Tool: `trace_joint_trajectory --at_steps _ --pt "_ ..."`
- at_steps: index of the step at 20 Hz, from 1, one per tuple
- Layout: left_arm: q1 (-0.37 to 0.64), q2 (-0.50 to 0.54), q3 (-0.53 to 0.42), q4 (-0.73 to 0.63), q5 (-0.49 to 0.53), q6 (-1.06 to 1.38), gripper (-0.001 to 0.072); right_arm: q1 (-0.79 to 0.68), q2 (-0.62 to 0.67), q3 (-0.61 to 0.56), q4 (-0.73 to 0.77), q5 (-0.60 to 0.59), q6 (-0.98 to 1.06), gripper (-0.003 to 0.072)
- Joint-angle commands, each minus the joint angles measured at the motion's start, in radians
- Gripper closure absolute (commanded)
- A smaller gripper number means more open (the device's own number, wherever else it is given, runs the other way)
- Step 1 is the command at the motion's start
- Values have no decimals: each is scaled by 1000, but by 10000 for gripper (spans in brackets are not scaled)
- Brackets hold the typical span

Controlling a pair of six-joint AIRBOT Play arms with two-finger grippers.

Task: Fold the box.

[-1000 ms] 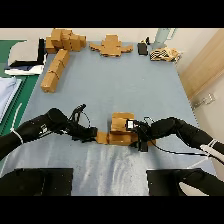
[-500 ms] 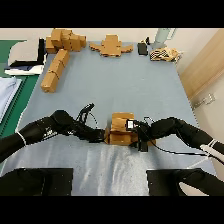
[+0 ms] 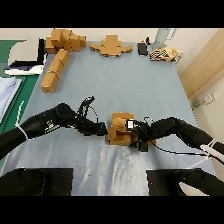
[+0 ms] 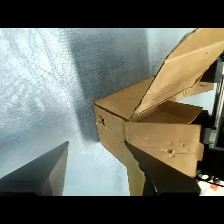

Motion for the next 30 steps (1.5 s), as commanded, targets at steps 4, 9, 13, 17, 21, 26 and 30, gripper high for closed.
trace_joint_trajectory --at_steps 4,9,13,17,21,26,30 --pt "5 -6 34 -92 -64 49 152 0 -1 0 0 0 0 177" --pt "-27 -28 35 -116 -48 74 153 0 -1 0 0 0 0 177" --pt "-46 -46 35 -121 18 73 154 0 -1 0 0 0 0 177" --pt "-72 -48 45 -97 16 -14 153 0 -1 0 0 0 0 177" --pt "-166 -49 111 195 18 -300 153 0 -1 0 0 0 0 177" --pt "-243 -51 123 389 23 -539 153 0 -1 0 0 0 0 177" --pt "-287 -94 158 391 26 -562 153 0 -1 0 0 0 0 177"
